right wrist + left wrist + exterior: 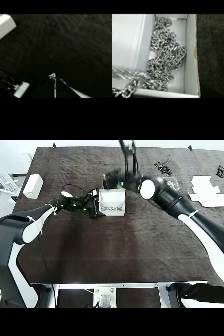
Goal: Fold the box and place the chain.
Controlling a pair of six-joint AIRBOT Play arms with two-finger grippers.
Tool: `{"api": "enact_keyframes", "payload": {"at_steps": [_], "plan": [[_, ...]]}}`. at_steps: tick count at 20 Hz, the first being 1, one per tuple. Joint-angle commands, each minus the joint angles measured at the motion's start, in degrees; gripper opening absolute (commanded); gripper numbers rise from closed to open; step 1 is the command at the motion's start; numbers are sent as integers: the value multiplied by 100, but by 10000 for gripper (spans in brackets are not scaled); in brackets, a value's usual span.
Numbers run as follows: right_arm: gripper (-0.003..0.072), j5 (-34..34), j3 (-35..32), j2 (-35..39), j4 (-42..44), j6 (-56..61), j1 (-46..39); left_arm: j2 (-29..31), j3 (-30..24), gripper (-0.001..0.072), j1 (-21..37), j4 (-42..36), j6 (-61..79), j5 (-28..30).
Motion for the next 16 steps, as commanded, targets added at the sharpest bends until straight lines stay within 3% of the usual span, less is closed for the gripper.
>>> {"api": "enact_keyframes", "payload": {"at_steps": [1,5,9,16], "plan": [[11,-175,-922,-114,94,146,-101,2,2,334,-2,2,2,-2],[10,-116,-1047,-214,129,144,-186,2,2,334,-2,2,2,2],[10,-531,-852,243,46,79,-203,2,2,334,-2,0,2,2],[10,-656,446,413,-221,-74,-140,2,2,334,-2,2,2,0]]}}
